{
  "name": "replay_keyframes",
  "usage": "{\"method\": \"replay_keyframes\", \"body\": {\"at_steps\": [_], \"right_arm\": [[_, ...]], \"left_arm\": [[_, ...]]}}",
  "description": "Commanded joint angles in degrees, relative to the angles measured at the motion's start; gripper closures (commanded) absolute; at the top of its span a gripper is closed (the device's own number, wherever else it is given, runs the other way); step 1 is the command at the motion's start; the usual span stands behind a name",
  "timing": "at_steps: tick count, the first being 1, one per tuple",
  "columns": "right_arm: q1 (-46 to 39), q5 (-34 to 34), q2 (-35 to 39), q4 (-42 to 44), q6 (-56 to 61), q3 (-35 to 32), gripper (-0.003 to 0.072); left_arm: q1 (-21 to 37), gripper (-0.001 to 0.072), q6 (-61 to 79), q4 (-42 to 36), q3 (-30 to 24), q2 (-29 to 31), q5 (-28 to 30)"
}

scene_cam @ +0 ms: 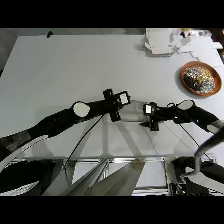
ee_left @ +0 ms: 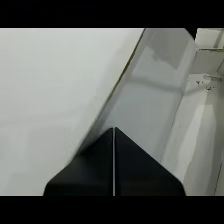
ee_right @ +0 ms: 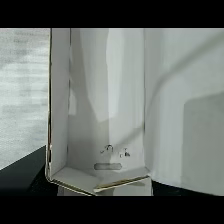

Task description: Fold the box and place the chain.

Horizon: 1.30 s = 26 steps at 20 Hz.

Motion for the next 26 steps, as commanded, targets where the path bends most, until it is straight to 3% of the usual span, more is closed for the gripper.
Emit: {"method": "replay_keyframes", "body": {"at_steps": [1,5,9,11,15,17,19,26], "right_arm": [[0.0,0.0,0.0,0.0,0.0,0.0,0.0276],[0.0,0.0,0.0,0.0,0.0,0.0,0.0276],[0.0,0.0,0.0,0.0,0.0,0.0,0.0276],[0.0,0.0,0.0,0.0,0.0,0.0,0.0276],[0.0,0.0,0.0,0.0,0.0,0.0,0.0276],[0.0,0.0,0.0,0.0,0.0,0.0,0.0276],[0.0,0.0,0.0,0.0,0.0,0.0,0.0276],[0.0,0.0,0.0,0.0,0.0,0.0,0.0276]], "left_arm": [[0.7,0.0704,-1.9,-0.5,0.3,-3.1,-1.9],[0.7,0.0704,-2.8,-0.4,0.3,-3.6,-2.7],[1.9,0.0703,-2.8,2.5,0.3,2.0,-3.3],[3.9,0.0703,-6.4,8.0,0.3,6.5,-5.9],[9.4,0.0703,-21.3,27.3,0.0,11.4,-17.7],[11.4,0.0703,-22.6,33.9,-0.1,10.5,-26.8],[12.3,0.0703,-19.7,34.8,-0.3,8.3,-32.4],[12.5,0.0702,-10.0,34.4,-0.3,-1.1,-31.1]]}}
